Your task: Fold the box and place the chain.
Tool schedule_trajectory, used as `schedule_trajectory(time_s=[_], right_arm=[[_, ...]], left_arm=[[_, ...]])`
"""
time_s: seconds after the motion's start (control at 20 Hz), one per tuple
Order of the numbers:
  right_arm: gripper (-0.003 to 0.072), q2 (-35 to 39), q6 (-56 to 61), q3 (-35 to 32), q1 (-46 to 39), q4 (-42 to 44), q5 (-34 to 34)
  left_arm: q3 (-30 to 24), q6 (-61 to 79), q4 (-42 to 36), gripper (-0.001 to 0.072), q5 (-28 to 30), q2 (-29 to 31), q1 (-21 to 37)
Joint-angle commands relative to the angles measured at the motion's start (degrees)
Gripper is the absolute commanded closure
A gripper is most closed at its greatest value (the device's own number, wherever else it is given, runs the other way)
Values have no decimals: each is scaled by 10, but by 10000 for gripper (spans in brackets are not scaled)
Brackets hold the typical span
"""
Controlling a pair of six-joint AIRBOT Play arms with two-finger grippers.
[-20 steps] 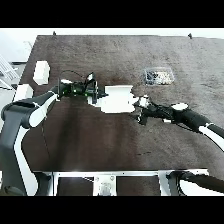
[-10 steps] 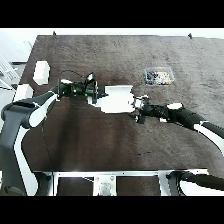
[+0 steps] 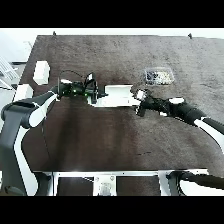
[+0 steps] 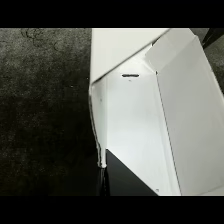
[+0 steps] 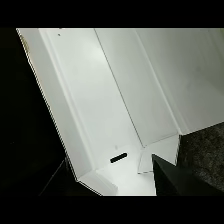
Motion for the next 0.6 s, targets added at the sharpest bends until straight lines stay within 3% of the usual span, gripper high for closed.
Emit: schedule_trajectory(time_s=[0.0,0.25,0.45,0.55], right_arm=[[108,-3,11,12,-2,12,1],[107,-34,12,45,-6,10,27],[107,-63,34,89,-33,-12,116],[107,-80,51,103,-34,-42,117]], left_arm=[[0,0,0,689,0,0,0],[0,0,0,689,0,0,0],[0,0,0,689,0,0,0],[0,0,0,688,0,0,0]])
